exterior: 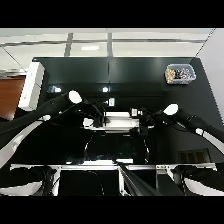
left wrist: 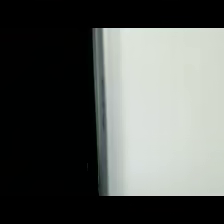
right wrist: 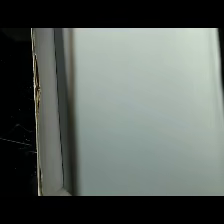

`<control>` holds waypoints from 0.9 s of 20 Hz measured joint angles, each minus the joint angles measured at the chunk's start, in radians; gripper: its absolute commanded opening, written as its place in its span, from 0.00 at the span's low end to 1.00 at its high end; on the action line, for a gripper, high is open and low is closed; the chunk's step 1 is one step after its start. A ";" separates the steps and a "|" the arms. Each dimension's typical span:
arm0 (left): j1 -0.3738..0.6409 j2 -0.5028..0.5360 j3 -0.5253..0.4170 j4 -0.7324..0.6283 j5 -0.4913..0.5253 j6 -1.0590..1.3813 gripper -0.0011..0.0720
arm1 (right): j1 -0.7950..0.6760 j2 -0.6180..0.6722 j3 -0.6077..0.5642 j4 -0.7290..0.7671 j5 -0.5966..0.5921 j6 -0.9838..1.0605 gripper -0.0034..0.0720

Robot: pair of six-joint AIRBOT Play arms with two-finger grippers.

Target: Fold the box and place the chain.

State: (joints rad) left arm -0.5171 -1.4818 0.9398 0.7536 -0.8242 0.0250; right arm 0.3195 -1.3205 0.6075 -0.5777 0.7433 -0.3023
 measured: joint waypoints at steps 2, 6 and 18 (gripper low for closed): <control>0.014 0.035 0.000 0.022 -0.025 -0.043 0.98 | 0.000 0.000 0.000 0.000 0.000 0.000 0.75; 0.068 0.153 0.000 0.150 -0.089 -0.225 0.91 | 0.000 0.000 0.000 0.000 0.000 0.000 0.37; 0.062 0.215 -0.100 -0.239 -0.183 -0.623 0.05 | -0.001 0.000 0.000 -0.002 0.001 0.007 0.37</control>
